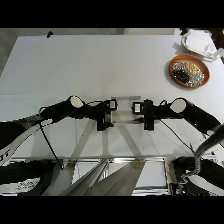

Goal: Fold the box and place the chain.

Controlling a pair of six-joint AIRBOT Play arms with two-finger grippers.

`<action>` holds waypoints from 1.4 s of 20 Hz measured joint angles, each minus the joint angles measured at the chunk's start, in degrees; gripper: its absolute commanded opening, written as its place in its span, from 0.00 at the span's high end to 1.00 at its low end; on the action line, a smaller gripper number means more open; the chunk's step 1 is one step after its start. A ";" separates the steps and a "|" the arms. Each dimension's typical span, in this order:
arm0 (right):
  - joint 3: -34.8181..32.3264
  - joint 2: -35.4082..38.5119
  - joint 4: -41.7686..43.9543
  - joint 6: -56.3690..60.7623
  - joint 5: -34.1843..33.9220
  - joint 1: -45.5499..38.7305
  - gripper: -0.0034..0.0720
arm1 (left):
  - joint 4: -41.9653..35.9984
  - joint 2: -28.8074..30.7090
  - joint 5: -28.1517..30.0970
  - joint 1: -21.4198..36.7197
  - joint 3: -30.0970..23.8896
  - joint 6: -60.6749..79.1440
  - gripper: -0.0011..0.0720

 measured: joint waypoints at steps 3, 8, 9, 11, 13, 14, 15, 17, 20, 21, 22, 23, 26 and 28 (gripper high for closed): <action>0.00 -0.72 0.94 -0.11 -0.48 0.09 0.43 | -0.02 0.00 0.00 0.00 0.00 -0.02 0.53; 0.00 -0.20 1.92 -0.09 0.66 -0.59 0.90 | -0.02 0.00 -0.02 0.00 0.00 0.00 0.53; 0.00 0.68 1.60 0.02 1.92 -1.16 0.90 | -0.02 0.00 -0.02 0.00 0.00 0.02 0.53; 0.00 3.56 0.57 0.52 4.96 -2.78 0.90 | -0.02 0.00 0.00 0.00 0.00 0.02 0.53; 0.00 7.82 -0.07 3.65 7.93 -5.09 0.90 | -0.02 0.00 0.00 0.00 0.00 0.02 0.53; 0.00 10.38 -0.35 6.34 9.22 -6.71 0.90 | -0.02 0.00 -0.02 0.00 0.00 0.02 0.53; 0.00 12.76 -0.59 9.35 10.29 -8.39 0.93 | -0.02 0.00 0.00 0.00 0.00 0.00 0.53; 0.00 17.42 -1.14 17.94 13.20 -12.52 0.93 | -0.02 0.00 0.00 0.00 0.02 0.02 0.53; 0.00 21.77 -4.28 37.20 15.72 -19.34 0.93 | -0.02 0.00 -0.02 0.00 0.00 0.02 0.53; 0.00 22.45 -6.16 43.58 16.13 -21.29 0.93 | -0.02 0.00 0.00 0.00 0.00 0.02 0.53; 0.00 22.95 -8.72 50.05 16.39 -23.10 0.93 | -0.02 0.00 -0.02 0.00 0.02 0.02 0.53; 0.00 23.21 -11.37 55.67 16.76 -24.52 0.93 | 0.00 0.00 -0.02 0.00 0.00 0.02 0.53; 0.00 21.94 -16.92 66.79 17.55 -26.77 0.93 | 0.00 0.00 0.00 0.00 0.00 0.02 0.53; 0.00 19.26 -17.70 70.47 18.03 -27.43 0.93 | -0.02 0.00 -0.02 0.00 0.00 0.02 0.53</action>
